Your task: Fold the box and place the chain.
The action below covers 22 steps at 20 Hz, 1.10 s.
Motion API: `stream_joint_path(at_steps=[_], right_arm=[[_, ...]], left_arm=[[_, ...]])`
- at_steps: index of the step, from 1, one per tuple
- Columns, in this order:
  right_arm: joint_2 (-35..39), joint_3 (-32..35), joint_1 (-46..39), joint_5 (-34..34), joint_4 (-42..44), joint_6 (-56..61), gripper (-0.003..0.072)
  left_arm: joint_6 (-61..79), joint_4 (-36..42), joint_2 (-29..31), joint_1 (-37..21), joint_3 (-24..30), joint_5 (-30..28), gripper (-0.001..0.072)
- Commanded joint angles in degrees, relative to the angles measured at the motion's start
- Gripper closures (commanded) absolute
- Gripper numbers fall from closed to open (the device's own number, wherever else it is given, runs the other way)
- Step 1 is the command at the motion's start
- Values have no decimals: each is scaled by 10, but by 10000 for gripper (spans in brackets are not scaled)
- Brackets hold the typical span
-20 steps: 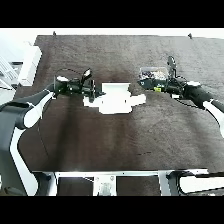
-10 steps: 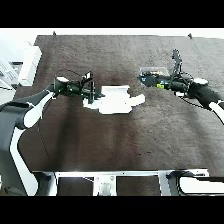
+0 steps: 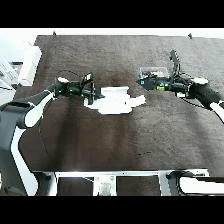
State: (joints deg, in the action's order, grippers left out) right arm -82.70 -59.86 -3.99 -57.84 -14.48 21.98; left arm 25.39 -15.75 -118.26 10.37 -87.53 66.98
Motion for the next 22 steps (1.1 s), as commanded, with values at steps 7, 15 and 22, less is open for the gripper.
stream_joint_path(at_steps=[7, 15, 22], right_arm=[[64, 6, 1, -37, -104, -17, 192], [70, 59, 1, -5, -115, -17, 192], [70, 76, 1, -1, -97, -17, 192]], left_arm=[[2, 3, -1, 0, 0, -11, 687], [43, 72, -1, 1, -4, -2, 689], [19, 34, -1, 27, -4, -63, 691]])
